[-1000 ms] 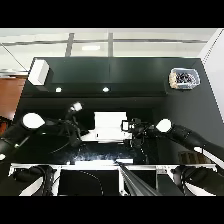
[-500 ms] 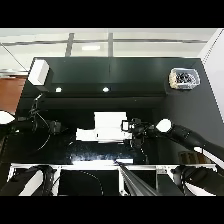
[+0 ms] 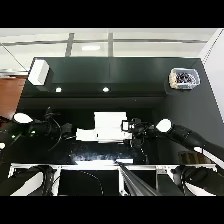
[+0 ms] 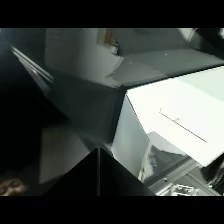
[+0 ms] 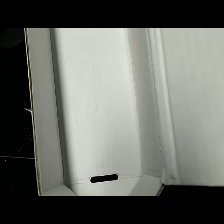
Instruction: Fold the box and place the chain.
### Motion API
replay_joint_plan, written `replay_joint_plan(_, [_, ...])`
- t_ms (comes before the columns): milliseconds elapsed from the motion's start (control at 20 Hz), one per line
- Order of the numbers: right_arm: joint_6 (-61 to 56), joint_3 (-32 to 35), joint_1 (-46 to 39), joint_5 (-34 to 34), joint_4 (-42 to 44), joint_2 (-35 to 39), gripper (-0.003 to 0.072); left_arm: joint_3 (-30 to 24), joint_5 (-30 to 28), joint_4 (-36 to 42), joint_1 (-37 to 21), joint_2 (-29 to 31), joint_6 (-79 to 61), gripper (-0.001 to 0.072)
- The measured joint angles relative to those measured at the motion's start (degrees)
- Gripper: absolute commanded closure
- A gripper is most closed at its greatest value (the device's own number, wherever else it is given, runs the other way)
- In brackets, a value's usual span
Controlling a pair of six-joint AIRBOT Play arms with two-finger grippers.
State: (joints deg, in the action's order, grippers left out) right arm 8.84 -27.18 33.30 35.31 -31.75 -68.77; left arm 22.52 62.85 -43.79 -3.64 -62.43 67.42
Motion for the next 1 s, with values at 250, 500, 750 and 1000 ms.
replay_joint_plan(250, [0.0,0.0,0.0,-0.02,0.0,0.0,0.0291,-0.22,-3.98,2.05,5.11,-3.41,1.01,0.068])
replay_joint_plan(500, [0.0,0.0,0.0,0.0,0.0,0.0,0.029,-0.22,-5.2,6.62,6.27,-4.22,-2.62,0.0276])
replay_joint_plan(750, [-0.02,0.0,0.0,0.0,0.0,0.0,0.0291,0.46,-1.97,8.7,6.49,-4.31,-5.84,0.0012])
replay_joint_plan(1000, [-0.02,0.0,0.0,0.0,0.0,0.0,0.029,2.64,0.66,8.33,7.63,-3.17,-7.3,0.0012])
